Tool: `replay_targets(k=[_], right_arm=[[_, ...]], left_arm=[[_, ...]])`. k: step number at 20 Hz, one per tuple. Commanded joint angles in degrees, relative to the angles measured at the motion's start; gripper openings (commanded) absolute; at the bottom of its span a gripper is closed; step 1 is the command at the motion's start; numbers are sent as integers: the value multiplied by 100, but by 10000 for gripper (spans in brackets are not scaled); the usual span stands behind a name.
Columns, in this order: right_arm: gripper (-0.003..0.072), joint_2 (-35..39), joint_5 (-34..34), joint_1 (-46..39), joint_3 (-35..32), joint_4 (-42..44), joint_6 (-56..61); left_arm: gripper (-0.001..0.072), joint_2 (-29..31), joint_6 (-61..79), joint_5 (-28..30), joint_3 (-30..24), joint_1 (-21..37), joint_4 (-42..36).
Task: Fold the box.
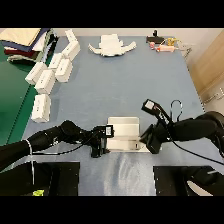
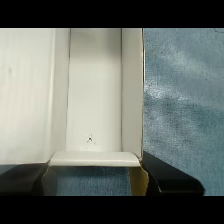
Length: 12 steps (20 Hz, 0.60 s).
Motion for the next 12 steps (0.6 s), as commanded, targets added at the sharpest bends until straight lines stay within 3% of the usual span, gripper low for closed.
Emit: replay_targets(k=[1,3,4,12], right_arm=[[548,468,-175,11,-662,-284,-1353],[552,413,260,11,-839,-374,-1628],[589,341,442,11,-859,-369,-1821],[587,-509,1244,240,-859,-385,-2625]], left_arm=[[342,-4,-2,0,2,2,0],[342,-4,-2,0,2,2,0],[342,-4,-2,-2,2,2,0],[342,-4,-2,0,4,2,0]])
